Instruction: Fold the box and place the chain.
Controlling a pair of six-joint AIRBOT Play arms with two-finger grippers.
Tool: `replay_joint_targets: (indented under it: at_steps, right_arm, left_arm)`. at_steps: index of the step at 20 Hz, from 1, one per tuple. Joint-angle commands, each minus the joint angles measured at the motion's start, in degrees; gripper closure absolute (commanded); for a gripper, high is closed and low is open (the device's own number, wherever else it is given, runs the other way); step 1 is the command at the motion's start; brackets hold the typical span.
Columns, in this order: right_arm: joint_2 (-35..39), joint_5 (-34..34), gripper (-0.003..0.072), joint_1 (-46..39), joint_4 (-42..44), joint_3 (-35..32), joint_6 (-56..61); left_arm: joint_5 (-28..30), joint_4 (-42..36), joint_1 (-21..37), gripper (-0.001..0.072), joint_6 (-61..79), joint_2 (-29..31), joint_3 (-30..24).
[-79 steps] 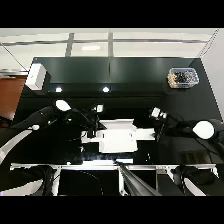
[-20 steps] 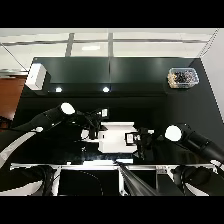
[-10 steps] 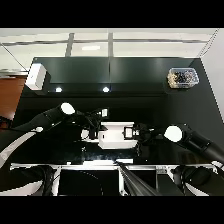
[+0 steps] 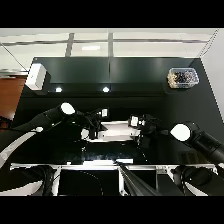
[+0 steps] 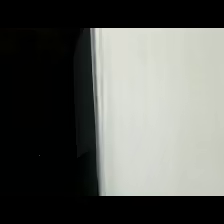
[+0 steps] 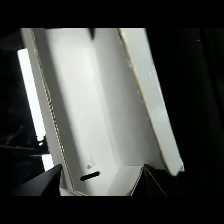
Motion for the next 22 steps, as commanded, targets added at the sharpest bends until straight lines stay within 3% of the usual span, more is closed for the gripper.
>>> replay_joint_targets:
  at_steps: [1,15,20,22]
  right_arm:
    - [0.1,-3.6,0.0093,-0.1,0.4,0.0,0.6]
    - [0.1,-1.3,0.0093,-0.1,-3.0,0.0,6.9]
    - [-0.2,-0.9,0.0093,-0.2,-2.0,0.0,2.0]
    - [-1.4,-0.6,0.0095,-1.2,3.0,0.0,-2.6]
  left_arm:
    - [0.0,0.0,0.0,0.0686,0.1,0.0,0.0]
    - [0.0,0.0,0.0,0.0687,0.1,0.0,0.0]
    - [0.0,0.0,0.0,0.0686,0.1,0.0,0.0]
    - [0.0,0.0,0.0,0.0686,0.1,0.0,0.0]
